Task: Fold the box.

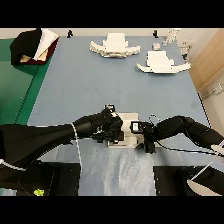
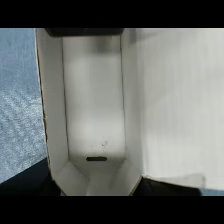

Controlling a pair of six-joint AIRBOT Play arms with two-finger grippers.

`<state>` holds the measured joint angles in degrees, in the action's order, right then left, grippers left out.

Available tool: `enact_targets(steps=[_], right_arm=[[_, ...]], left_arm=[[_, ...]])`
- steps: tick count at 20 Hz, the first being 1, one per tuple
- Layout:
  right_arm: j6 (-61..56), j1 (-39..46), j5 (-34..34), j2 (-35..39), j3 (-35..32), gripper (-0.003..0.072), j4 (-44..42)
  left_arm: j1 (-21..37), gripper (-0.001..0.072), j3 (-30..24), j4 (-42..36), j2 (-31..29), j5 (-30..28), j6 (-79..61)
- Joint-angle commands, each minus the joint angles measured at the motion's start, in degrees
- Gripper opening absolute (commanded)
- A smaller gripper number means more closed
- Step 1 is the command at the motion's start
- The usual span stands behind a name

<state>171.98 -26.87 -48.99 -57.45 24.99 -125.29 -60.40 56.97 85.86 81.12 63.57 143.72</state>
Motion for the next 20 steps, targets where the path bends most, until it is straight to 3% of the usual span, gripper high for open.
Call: enact_targets(steps=[1,9,16,17,18,19,20], right_arm=[[0.0,0.0,0.1,0.0,0.1,0.0503,0.0],[0.0,0.0,0.1,0.0,0.0,0.0503,0.0],[0.0,0.0,0.1,0.0,0.1,0.0503,0.0],[0.0,0.0,0.1,0.0,0.0,0.0503,0.0],[0.0,0.0,0.1,0.0,0.0,0.0503,0.0],[0.0,0.0,0.1,0.0,0.0,0.0503,0.0],[0.0,0.0,0.0,0.0,0.0,0.0503,0.0]], left_arm=[[0.0,0.0421,0.1,-0.6,0.0,-0.1,-0.3],[0.0,0.0420,2.2,-0.6,-2.8,0.8,-3.3],[0.0,0.0420,3.9,1.5,-16.5,17.2,-6.6],[0.0,0.0393,3.9,2.5,-17.4,18.6,-6.6],[0.0,0.0118,3.9,3.4,-18.0,19.5,-7.2],[0.0,0.0013,3.9,3.8,-18.1,19.3,-10.5],[0.0,0.0012,3.9,3.8,-18.1,18.6,-12.4]])
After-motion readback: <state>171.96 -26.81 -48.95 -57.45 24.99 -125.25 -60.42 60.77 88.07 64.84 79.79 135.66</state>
